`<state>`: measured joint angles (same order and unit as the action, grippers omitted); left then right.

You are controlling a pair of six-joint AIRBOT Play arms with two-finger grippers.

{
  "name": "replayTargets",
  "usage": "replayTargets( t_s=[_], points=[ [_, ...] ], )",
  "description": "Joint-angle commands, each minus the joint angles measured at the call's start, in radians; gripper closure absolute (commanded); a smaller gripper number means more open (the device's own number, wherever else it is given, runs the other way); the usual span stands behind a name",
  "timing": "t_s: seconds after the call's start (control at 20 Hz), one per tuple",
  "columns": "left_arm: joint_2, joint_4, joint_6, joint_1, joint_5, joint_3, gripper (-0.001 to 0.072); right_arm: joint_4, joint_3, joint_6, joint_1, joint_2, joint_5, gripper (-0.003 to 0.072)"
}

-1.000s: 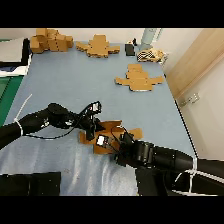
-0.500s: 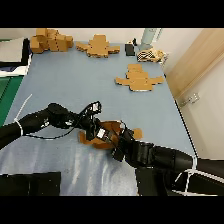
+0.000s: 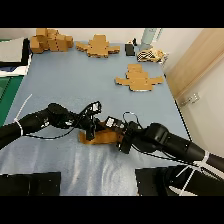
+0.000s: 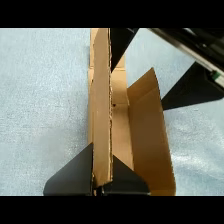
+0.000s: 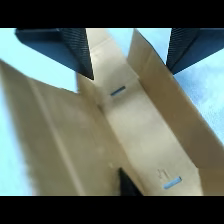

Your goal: Fold the box.

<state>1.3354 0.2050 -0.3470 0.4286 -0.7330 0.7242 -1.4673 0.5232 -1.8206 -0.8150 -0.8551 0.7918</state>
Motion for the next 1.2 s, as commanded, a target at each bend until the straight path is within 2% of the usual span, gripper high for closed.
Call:
replayTargets(
  t_s=[0.0, 0.3, 0.45, 0.9, 1.15],
  points=[
    [0.001, 0.0, 0.0, 0.001, 0.0, 0.0, 0.0696, -0.096, 0.001, -0.197, 0.095, 0.043, -0.008, -0.0028],
    [0.001, 0.0, 0.0, 0.001, 0.0, 0.0, 0.0695, -0.304, 0.001, -0.551, 0.212, -0.007, -0.062, -0.0028],
    [0.001, 0.0, 0.0, 0.001, 0.0, 0.0, 0.0696, -0.424, 0.001, -0.684, 0.282, -0.014, -0.039, -0.0028],
    [0.001, 0.0, 0.0, 0.001, 0.0, 0.0, 0.0696, -0.492, 0.003, -0.781, 0.304, 0.029, 0.053, -0.0028],
    [0.001, 0.0, 0.0, 0.001, 0.0, 0.0, 0.0695, -0.483, 0.003, -0.826, 0.304, 0.006, 0.009, -0.0028]
  ],
)
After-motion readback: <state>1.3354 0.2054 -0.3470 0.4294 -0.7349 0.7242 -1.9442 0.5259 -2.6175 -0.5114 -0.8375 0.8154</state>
